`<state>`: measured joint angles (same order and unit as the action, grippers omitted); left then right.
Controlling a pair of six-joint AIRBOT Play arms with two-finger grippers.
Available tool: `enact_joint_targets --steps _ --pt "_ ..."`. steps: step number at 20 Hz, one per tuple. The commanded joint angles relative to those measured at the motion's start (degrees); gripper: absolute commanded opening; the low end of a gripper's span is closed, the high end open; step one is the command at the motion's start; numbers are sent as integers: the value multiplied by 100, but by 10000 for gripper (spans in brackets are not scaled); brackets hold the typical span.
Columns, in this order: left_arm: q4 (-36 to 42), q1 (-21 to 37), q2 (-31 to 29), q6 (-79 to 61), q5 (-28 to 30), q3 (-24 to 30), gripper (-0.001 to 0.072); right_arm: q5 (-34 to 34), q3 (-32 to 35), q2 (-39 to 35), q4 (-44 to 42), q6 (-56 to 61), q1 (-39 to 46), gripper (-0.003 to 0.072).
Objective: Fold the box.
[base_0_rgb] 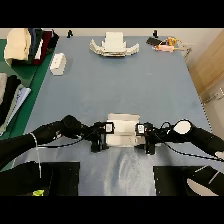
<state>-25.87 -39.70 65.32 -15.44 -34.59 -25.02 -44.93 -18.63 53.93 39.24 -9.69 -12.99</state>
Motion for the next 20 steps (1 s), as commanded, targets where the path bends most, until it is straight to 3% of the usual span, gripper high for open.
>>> enact_joint_targets --steps 1,10,11,12,14,15,16,20 --pt "-68 -33 4 33 17 0 690 0 0 -2 -2 0 4 494" --pt "142 -33 4 94 118 -4 689 0 0 -2 -2 0 4 495" --pt "142 -33 4 94 116 -4 655 0 0 -2 -2 0 4 494" --pt "140 -33 4 92 109 -4 568 0 0 -2 -2 0 4 495" --pt "140 -33 4 96 109 -4 528 0 0 -2 -2 0 4 494" --pt "138 -33 4 96 98 -4 379 0 0 -2 -2 0 4 494" --pt "133 -33 4 96 98 -4 351 0 0 -2 -4 0 4 495" --pt "138 -33 4 120 101 -4 351 0 0 -2 -2 0 4 495"
